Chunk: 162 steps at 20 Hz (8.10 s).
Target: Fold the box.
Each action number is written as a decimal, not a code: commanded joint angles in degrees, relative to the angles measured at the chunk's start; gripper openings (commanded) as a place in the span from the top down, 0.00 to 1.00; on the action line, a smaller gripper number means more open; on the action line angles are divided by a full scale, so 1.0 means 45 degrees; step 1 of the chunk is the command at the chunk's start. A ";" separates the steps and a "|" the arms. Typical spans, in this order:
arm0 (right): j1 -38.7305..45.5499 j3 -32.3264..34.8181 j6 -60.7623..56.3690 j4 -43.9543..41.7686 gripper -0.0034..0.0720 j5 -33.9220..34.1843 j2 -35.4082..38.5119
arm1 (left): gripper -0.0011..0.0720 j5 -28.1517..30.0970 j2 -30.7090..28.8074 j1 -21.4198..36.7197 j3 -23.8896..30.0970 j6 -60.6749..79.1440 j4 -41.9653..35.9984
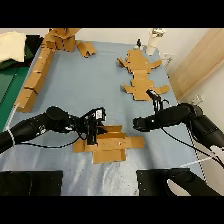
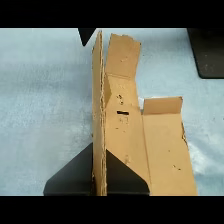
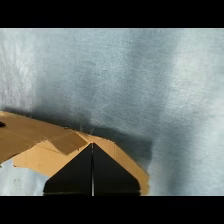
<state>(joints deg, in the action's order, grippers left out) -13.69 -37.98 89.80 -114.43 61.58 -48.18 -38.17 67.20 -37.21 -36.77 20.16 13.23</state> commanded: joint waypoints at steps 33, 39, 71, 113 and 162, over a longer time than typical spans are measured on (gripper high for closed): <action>-0.2963 0.0019 -0.1953 0.3871 0.96 -0.0476 0.1982 | 0.97 0.3143 0.0078 -0.1248 -0.0073 0.0437 0.0685; -0.3016 0.0019 -0.2016 0.4061 0.96 -0.0627 0.1977 | 0.97 0.1651 0.0073 -0.1239 -0.0049 0.0287 0.0097; -1.5426 0.2939 -0.3968 0.7606 0.35 0.0792 0.3133 | 0.97 0.1141 0.0622 -0.1239 0.0160 -0.1151 -0.0087; -1.3585 0.2992 -0.2409 1.2240 0.00 -0.1802 0.1972 | 0.97 0.1117 0.0622 -0.1248 0.0160 -0.1151 -0.0087; -0.2769 0.3215 1.8180 -0.2351 0.01 -0.3011 -0.1389 | 0.97 0.1117 0.0622 -0.1248 0.0160 -0.1156 -0.0087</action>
<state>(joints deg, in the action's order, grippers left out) -26.06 -23.46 170.78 -123.94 48.21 -54.35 -33.15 70.00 -42.83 -36.01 14.96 12.84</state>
